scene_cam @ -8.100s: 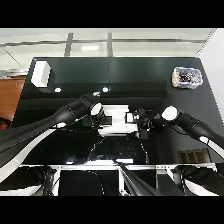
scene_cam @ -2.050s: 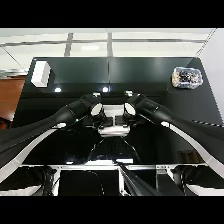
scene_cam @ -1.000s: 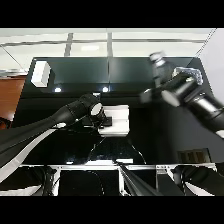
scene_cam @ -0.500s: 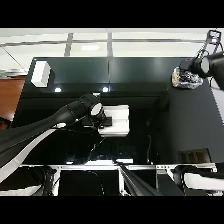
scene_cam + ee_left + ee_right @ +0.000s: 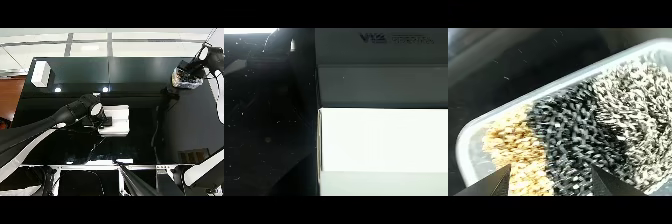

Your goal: Fold the box and place the chain.

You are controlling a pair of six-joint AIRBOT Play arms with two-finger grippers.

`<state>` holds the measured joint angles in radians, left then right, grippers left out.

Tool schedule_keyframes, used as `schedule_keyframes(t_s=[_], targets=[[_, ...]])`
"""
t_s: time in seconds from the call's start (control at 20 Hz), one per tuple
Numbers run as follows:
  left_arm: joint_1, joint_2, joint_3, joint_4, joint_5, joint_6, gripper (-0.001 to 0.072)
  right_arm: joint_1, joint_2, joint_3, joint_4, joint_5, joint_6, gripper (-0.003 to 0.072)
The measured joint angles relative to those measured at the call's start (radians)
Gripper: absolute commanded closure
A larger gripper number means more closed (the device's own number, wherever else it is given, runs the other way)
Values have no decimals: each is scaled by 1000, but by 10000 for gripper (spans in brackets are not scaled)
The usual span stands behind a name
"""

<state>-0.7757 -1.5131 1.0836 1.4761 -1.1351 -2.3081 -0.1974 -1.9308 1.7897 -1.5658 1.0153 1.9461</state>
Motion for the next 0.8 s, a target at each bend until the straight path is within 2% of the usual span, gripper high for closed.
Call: schedule_keyframes(t_s=[0.25,0.3,0.35,0.4,0.45,0.5,0.65,0.8], targets=[[0,0,0,0,-1,0,681,-32,-30,17,10,40,-8,151],[0,0,0,0,-1,0,681,-35,-35,18,11,44,-10,237],[0,0,0,0,-1,0,681,-36,-39,19,14,45,-13,290],[0,0,0,0,-1,0,681,-37,-43,20,16,45,-18,439],[0,0,0,0,-1,0,681,-38,-47,21,18,44,-24,525],[0,0,0,0,-1,0,681,-38,-48,22,18,44,-29,674],[0,0,0,0,-1,0,681,-45,-53,44,23,74,-50,671],[0,0,0,0,-2,0,681,-57,-31,117,19,121,-105,672]])
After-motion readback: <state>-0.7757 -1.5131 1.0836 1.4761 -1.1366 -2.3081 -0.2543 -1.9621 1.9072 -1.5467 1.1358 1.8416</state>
